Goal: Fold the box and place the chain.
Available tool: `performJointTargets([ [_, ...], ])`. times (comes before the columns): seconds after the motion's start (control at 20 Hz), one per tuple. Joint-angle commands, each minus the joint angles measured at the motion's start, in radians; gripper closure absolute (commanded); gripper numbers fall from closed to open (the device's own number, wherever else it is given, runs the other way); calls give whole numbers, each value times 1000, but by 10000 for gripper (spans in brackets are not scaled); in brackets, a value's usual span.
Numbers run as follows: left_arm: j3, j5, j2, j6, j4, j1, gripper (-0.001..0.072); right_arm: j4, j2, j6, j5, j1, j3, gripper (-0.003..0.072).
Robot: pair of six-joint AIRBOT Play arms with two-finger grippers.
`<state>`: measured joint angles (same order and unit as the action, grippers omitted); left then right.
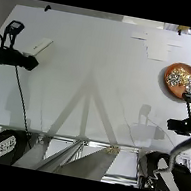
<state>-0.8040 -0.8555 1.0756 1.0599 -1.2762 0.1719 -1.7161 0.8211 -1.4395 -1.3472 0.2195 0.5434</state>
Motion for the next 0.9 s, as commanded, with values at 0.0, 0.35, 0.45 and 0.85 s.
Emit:
performJointTargets([
  [0.0, 41, -44, 33, 96, -50, 85, 566, 0, 1, 0, 1, 1, 1, 667],
  [0.35, 43, -112, 57, 228, -183, 84, 13, 0, 1, 0, 1, 1, 1, 667],
  [0.45, 43, -125, 50, 228, -178, 82, 12, 0, 1, 0, 1, 1, 1, 667],
  [0.85, 43, -71, -162, 228, -150, 82, 14, 0, 1, 0, 1, 1, 1, 667],
])
